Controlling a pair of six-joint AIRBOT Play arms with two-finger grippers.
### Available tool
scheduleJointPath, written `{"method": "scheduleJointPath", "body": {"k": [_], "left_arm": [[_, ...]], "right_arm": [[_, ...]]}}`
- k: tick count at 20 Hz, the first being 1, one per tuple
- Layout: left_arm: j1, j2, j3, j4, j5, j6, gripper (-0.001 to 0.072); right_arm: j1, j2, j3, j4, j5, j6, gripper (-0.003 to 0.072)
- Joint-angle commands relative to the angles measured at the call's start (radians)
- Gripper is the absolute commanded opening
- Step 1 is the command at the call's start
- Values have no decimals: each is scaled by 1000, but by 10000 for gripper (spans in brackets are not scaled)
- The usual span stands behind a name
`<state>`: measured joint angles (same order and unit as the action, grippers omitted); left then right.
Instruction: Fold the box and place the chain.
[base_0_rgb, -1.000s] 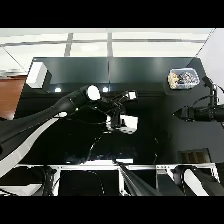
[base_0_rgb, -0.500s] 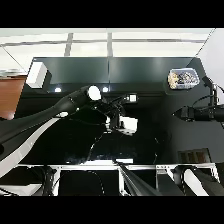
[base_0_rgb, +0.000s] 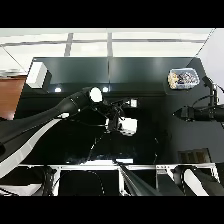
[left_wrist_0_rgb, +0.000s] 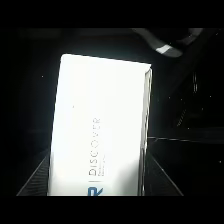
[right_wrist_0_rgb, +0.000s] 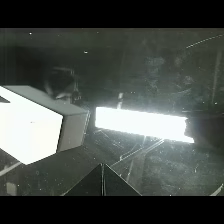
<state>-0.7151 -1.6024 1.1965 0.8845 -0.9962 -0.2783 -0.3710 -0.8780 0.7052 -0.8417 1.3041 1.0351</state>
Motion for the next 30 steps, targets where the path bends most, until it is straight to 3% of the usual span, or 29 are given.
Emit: {"method": "scheduleJointPath", "body": {"k": [1,6,8,9,12,17,20,23,26,28,30], "left_arm": [[-25,-21,-1,44,52,25,709],[-74,-25,0,160,79,-34,668],[-73,-8,1,208,71,-177,378],[-68,9,0,272,64,-281,347],[14,71,0,467,-21,-574,344],[356,179,-35,625,-244,-935,345],[627,260,-90,621,-277,-1007,345],[878,339,-133,565,-254,-1006,345],[1090,401,-204,468,-166,-922,345],[1194,409,-239,396,-126,-820,345],[1233,407,-258,399,-39,-762,345]], "right_arm": [[-1,1,0,0,0,0,14],[-1,0,0,0,-1,0,14],[-1,0,0,0,-1,0,15],[-1,0,0,0,1,0,14],[-1,0,0,0,0,0,15],[0,0,0,0,-3,1,15],[0,0,0,3,-3,1,14],[0,0,0,11,-18,1,14],[0,0,0,23,-57,1,14],[0,0,0,24,-76,1,15],[0,0,0,34,-81,1,15]]}}
